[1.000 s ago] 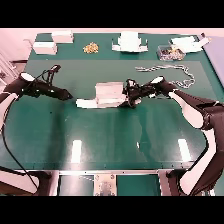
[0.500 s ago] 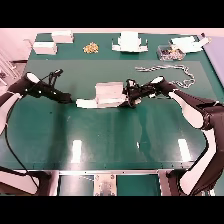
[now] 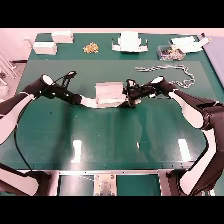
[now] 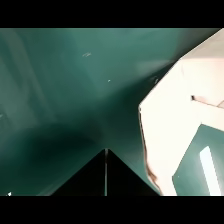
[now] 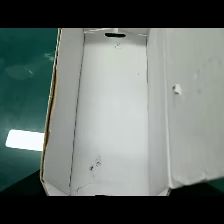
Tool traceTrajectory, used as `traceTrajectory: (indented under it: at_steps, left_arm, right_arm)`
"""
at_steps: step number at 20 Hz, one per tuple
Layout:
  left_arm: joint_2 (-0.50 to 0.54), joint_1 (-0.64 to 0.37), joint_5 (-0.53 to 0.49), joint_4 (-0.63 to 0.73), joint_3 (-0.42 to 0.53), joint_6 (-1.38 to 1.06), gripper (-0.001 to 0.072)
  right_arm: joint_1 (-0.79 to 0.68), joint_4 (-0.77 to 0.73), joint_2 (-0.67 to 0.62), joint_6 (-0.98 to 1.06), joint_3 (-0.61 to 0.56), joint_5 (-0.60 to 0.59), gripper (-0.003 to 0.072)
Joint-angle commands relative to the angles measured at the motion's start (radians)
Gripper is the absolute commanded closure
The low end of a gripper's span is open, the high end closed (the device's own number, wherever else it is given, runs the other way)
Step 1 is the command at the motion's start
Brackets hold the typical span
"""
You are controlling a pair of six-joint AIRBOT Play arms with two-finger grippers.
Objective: Fold the box and place the chain.
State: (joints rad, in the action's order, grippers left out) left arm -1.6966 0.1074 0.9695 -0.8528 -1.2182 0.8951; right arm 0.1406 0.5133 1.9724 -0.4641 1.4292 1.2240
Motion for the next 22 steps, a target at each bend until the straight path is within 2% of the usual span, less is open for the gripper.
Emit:
traceTrajectory:
  at_steps: [1, 4, 6, 14, 22]
  left_arm:
    - [0.011, 0.008, 0.014, 0.138, -0.002, -0.086, 0.0695]
    - [0.068, 0.008, -0.036, 0.150, -0.002, -0.091, 0.0695]
    - [0.089, 0.008, -0.028, 0.151, -0.001, -0.091, 0.0693]
    - [0.061, 0.008, -0.003, 0.151, 0.000, -0.091, 0.0692]
    - [0.045, 0.008, 0.011, 0.226, 0.036, -0.092, 0.0691]
  right_arm:
    - [0.000, 0.000, -0.001, 0.000, 0.000, 0.000, 0.0117]
    - [0.000, 0.000, -0.001, 0.000, 0.000, 0.000, 0.0116]
    - [0.000, 0.000, -0.001, 0.000, 0.000, 0.000, 0.0116]
    - [0.000, 0.000, -0.001, 0.000, 0.000, 0.001, 0.0116]
    - [0.000, 0.000, -0.001, 0.000, 0.000, 0.000, 0.0116]
